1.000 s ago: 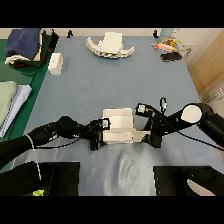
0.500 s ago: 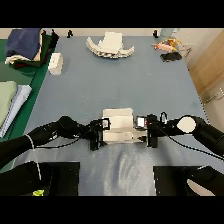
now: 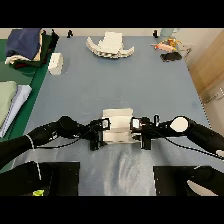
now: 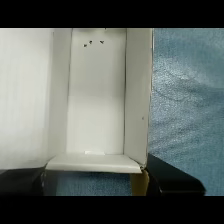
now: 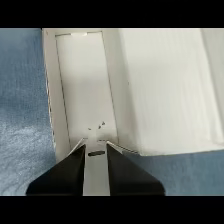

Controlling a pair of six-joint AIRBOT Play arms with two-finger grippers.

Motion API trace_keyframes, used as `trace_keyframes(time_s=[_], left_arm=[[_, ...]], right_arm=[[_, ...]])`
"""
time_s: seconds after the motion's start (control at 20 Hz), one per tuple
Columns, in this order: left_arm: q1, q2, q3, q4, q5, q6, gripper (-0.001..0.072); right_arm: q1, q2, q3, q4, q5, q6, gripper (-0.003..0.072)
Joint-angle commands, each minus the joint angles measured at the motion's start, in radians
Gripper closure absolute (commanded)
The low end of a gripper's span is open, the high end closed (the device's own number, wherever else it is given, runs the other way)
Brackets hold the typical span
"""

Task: Fold the box.

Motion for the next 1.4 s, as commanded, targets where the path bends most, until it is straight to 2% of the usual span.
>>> trace_keyframes(time_s=[0.0,0.05,0.2,0.45,0.55,0.6,0.65,0.8,1.05,1.1,1.2,1.35], left_arm=[[0.000,0.000,0.001,-0.001,0.000,-0.001,0.0204],[0.000,0.000,0.001,-0.001,0.000,-0.001,0.0204],[0.000,0.000,0.001,-0.001,0.000,-0.001,0.0203],[0.000,0.000,0.001,-0.001,0.000,-0.001,0.0204],[0.000,0.000,0.001,-0.001,0.000,-0.001,0.0204],[0.000,0.000,0.001,-0.001,0.000,-0.001,0.0204],[0.000,0.000,0.001,-0.001,0.000,-0.001,0.0204],[0.000,0.000,0.001,-0.001,0.000,-0.001,0.0203],[0.000,0.000,0.001,-0.001,0.000,-0.001,0.0204],[0.000,0.000,0.001,-0.001,0.000,-0.001,0.0204],[0.000,0.000,0.001,-0.001,0.000,-0.001,0.0204],[0.000,0.000,0.001,-0.001,0.000,-0.001,0.0204]], right_arm=[[0.009,-0.033,0.000,0.075,-0.012,-0.069,0.0271],[0.009,-0.040,0.000,0.089,-0.018,-0.090,0.0172],[0.009,-0.046,0.000,0.088,-0.019,-0.101,0.0094],[0.009,-0.042,0.000,0.070,-0.018,-0.087,0.0095],[0.009,-0.026,0.003,0.029,-0.016,0.026,0.0110],[0.007,-0.003,0.004,-0.043,-0.016,0.169,0.0215],[0.007,0.032,0.011,-0.161,-0.008,0.345,0.0371],[0.007,0.153,0.060,-0.491,0.077,0.821,0.0603],[-0.050,0.308,0.130,-1.023,0.296,1.562,0.0606],[-0.093,0.305,0.130,-1.038,0.323,1.676,0.0606],[-0.193,0.261,0.124,-0.966,0.341,1.787,0.0606],[-0.286,0.122,0.117,-0.749,0.338,1.751,0.0606]])
